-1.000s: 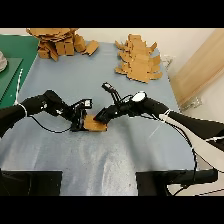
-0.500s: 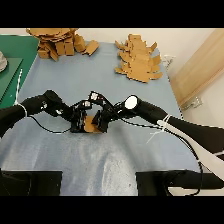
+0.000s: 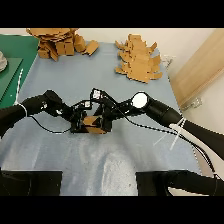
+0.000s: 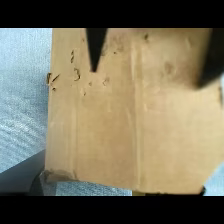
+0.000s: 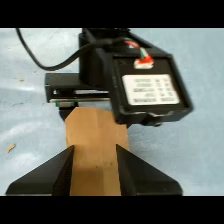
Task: Fold the box.
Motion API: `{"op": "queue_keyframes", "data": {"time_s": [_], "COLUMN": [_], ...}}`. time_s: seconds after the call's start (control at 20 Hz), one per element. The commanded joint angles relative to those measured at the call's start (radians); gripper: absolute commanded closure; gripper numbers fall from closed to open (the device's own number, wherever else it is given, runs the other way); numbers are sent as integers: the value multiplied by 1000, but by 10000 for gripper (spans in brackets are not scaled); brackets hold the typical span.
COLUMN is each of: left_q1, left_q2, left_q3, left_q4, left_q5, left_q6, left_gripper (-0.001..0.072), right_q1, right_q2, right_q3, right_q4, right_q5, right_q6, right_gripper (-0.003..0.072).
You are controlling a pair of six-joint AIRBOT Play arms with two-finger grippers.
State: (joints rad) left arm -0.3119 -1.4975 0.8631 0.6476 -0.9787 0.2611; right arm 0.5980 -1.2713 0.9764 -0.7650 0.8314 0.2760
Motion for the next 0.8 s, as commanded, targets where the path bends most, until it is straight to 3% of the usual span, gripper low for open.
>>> {"op": "queue_keyframes", "data": {"time_s": [0.0, 0.3, 0.45, 0.75], "left_q1": [0, 0, 1, 0], "left_q2": [0, 0, 1, 1], "left_q3": [1, 1, 1, 1], "left_q4": [0, 0, 13, 37], "left_q5": [2, 5, 93, 124], "left_q6": [1, 1, 1, 35], "left_gripper": [190, 189, 182, 180], "right_q1": [0, 0, 2, 3], "right_q2": [0, -1, -2, -27], "right_q3": [0, -2, -2, -2], "right_q4": [-28, -58, -56, -47], "right_q5": [57, 50, 50, 42], "right_q6": [0, 0, 4, 4], "right_gripper": [270, 270, 270, 270]}}
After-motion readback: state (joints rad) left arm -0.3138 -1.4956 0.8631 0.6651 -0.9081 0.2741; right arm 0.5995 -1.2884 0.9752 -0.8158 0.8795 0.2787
